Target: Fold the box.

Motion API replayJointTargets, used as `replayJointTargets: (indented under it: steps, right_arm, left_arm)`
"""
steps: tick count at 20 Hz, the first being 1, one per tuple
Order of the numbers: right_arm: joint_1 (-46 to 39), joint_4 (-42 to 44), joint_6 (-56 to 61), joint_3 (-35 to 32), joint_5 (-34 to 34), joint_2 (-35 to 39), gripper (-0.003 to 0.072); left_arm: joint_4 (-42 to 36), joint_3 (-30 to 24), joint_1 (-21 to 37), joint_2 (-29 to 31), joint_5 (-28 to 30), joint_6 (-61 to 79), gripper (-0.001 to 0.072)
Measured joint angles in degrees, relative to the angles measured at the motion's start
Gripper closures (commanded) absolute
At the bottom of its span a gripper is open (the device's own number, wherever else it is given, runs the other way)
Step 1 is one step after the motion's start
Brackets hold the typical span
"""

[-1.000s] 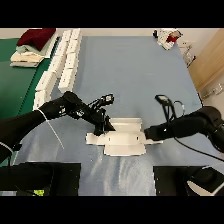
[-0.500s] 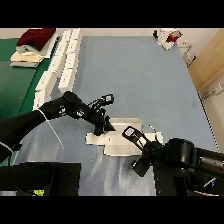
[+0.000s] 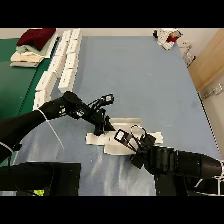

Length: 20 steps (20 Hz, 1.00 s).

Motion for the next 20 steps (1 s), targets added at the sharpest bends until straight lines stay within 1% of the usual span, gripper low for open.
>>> replayJointTargets:
  steps: [3,8,12,16,20]
  right_arm:
    - [0.1,-3.7,2.1,1.2,0.3,1.1,-0.0029]
    - [0.1,-6.3,3.2,2.0,-0.8,3.0,-0.0034]
    - [-0.6,-7.0,0.4,2.1,-1.6,3.8,-0.0034]
    - [-6.3,-3.4,-9.3,2.1,0.1,5.9,-0.0034]
    - [-15.7,5.6,-25.1,2.0,2.5,7.7,-0.0034]
  left_arm:
    - [0.0,0.0,0.0,0.0,0.0,0.0,0.0694]
    - [0.0,0.0,0.0,0.0,0.0,0.0,0.0694]
    - [0.0,0.0,0.0,0.0,0.0,0.0,0.0694]
    - [0.0,0.0,0.0,0.0,0.0,0.0,0.0694]
    - [0.0,0.0,0.0,0.0,0.0,0.0,0.0694]
